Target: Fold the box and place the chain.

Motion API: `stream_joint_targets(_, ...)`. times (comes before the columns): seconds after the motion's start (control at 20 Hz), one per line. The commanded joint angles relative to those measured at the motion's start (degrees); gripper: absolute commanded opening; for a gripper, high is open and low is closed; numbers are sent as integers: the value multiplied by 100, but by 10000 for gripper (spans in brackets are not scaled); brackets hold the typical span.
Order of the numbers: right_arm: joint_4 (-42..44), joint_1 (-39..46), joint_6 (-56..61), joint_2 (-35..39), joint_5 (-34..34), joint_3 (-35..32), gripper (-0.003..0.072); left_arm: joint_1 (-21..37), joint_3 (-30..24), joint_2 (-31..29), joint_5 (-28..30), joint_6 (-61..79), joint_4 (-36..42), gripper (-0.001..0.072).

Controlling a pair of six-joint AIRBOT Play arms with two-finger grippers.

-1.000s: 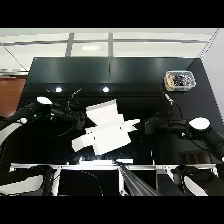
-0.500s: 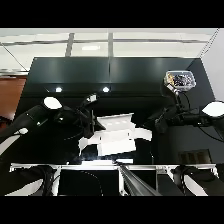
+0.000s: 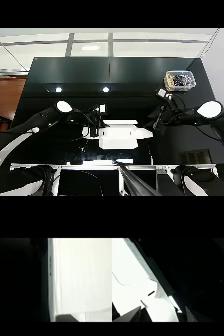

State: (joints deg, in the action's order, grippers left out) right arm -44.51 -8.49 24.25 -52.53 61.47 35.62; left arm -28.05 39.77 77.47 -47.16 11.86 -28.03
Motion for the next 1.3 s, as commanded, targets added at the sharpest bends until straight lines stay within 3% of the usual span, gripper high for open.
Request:
stream_joint_targets(0.0,-188,-501,-229,-26,-455,-131,642,-17,2,149,450,216,-330,25)
stream_joint_targets(0.2,-691,-841,-223,-55,-627,-358,642,-20,2,197,476,168,-457,25)
stream_joint_targets(0.55,-728,-1622,-715,-76,-678,-1021,641,-20,2,197,472,168,-455,25)
stream_joint_targets(0.7,-719,-2035,-1032,-83,-1279,-1180,640,-20,2,197,470,168,-455,26)
stream_joint_targets(0.85,-691,-2452,-1196,-96,-2146,-1180,633,-20,2,195,466,168,-455,25)
stream_joint_targets(1.05,-643,-2295,-1473,-96,-1709,-791,633,-20,2,195,448,168,-455,25)
stream_joint_targets(1.25,-522,-2258,-1797,-96,-1980,-682,634,-20,2,197,452,168,-455,25)
